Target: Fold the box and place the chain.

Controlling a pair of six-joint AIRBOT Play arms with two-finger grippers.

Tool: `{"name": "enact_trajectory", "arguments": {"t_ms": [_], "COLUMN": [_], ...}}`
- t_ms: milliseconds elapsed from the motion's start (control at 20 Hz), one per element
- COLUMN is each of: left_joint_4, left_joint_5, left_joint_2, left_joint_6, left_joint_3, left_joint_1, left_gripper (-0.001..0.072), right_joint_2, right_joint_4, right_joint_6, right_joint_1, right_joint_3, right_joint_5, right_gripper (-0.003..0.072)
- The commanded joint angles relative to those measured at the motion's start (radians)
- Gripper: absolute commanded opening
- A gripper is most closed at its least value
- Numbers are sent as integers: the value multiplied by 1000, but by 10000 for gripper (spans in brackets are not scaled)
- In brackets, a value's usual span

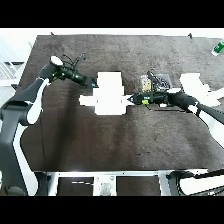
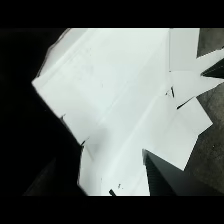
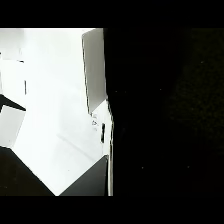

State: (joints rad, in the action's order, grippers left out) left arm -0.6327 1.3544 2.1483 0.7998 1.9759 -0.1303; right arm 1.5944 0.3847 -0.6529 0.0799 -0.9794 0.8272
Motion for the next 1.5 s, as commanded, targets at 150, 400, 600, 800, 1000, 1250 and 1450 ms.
{"name": "enact_trajectory", "arguments": {"t_ms": [150, 400, 600, 800, 1000, 1250, 1450], "left_joint_4": [43, 43, 45, 64, 118, 115, 113], "left_joint_5": [-29, 16, 37, 37, 37, 43, 78], "left_joint_2": [29, 43, 51, 56, 56, 56, 56], "left_joint_6": [-15, -15, -15, -24, -42, -43, -68], "left_joint_3": [7, 7, 7, 7, 7, 7, 5], "left_joint_1": [-13, -13, -12, -13, -13, -13, -13], "left_gripper": [609, 539, 538, 409, 408, 287, 207], "right_joint_2": [0, 0, 0, 0, 0, 0, 0], "right_joint_4": [0, 0, 0, 0, 0, 0, 0], "right_joint_6": [0, 0, 0, 0, 0, 0, 0], "right_joint_1": [2, -1, -1, -2, -1, -1, -1], "right_joint_3": [0, 0, 0, 0, 0, 0, 0], "right_joint_5": [8, 8, 8, 8, 8, 7, 7], "right_gripper": [11, 11, 10, 10, 10, 10, 10]}}
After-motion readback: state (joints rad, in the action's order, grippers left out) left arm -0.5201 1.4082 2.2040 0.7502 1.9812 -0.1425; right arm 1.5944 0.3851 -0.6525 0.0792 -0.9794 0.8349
